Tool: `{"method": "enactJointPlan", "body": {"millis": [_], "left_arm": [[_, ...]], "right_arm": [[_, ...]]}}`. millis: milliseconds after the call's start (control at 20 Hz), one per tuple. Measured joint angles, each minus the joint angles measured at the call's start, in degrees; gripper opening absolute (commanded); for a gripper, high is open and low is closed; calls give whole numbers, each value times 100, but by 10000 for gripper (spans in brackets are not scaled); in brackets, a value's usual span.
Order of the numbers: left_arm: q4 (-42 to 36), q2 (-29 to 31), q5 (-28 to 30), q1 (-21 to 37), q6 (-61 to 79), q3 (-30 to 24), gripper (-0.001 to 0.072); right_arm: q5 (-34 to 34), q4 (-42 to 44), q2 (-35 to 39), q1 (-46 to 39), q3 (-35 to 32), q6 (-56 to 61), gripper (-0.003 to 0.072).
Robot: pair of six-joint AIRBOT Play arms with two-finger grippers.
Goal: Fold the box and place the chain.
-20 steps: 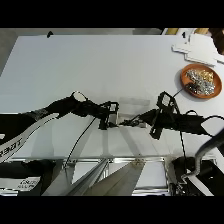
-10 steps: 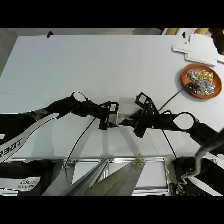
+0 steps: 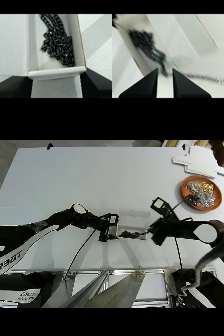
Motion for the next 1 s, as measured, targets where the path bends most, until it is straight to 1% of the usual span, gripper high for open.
{"method": "enactJointPlan", "body": {"millis": [50, 100, 150, 200, 300, 350, 400, 500, 550, 600, 650, 700, 850, 1000], "left_arm": [[0, 0, 0, 0, 0, 0, 207], [2, 0, 0, 0, 0, 0, 207], [0, 0, 0, 0, 0, 0, 207], [0, 0, 0, 0, 2, 0, 207], [0, 0, 0, 0, 2, 0, 207], [0, 0, 0, 0, 2, 0, 207], [0, 0, 0, 0, 2, 0, 207], [0, 0, 0, 0, 2, 0, 207], [0, 0, 0, 0, 2, 0, 207], [0, 0, 0, 0, 0, 0, 207], [0, 0, 0, 0, 2, 0, 207], [0, 0, 0, 0, 2, 0, 207], [0, 0, 0, 0, 2, 0, 207], [0, 0, 0, 0, 2, 0, 207]], "right_arm": [[264, -243, 57, -267, 11, 212, 175], [481, -413, 92, -514, 22, 372, 151], [647, -516, 107, -741, 26, 503, 16], [706, -592, 103, -905, 33, 614, 16], [605, -693, 9, -1123, 37, 1106, 17], [479, -717, -81, -1185, 42, 1427, 24], [361, -741, -205, -1231, 42, 1742, 83], [81, -715, -514, -1281, 42, 2173, 147], [-44, -691, -682, -1296, 42, 2317, 199], [-173, -662, -872, -1309, 42, 2435, 205], [-289, -647, -1047, -1316, 42, 2524, 251], [-389, -629, -1224, -1322, 42, 2570, 279], [-621, -608, -1687, -1331, 42, 2555, 279], [-846, -592, -1904, -1333, 44, 2505, 280]]}}
